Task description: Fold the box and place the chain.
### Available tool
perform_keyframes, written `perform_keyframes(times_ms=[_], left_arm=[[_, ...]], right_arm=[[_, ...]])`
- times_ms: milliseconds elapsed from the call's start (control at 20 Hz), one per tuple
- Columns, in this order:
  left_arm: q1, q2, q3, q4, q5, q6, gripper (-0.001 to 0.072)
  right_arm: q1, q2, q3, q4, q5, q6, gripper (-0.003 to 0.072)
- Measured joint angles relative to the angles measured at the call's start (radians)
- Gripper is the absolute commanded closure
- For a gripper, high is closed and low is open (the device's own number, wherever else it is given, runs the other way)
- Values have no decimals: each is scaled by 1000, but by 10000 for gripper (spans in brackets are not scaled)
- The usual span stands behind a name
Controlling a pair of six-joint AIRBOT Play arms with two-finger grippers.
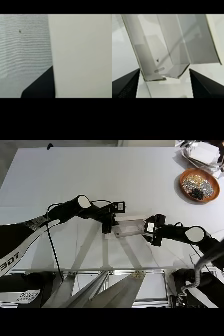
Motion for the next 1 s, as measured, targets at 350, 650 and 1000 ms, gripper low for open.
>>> perform_keyframes(times_ms=[350, 650, 1000], left_arm=[[0, 0, 0, 0, -2, 0, 698], [0, 0, 0, 1, -1, 0, 698], [1, 0, 0, 1, -3, 0, 698]], right_arm=[[-58, -45, 11, 97, 48, -138, 8], [-88, -134, 80, 149, 98, -191, 8], [-97, -231, 122, 168, 157, -212, 9]])
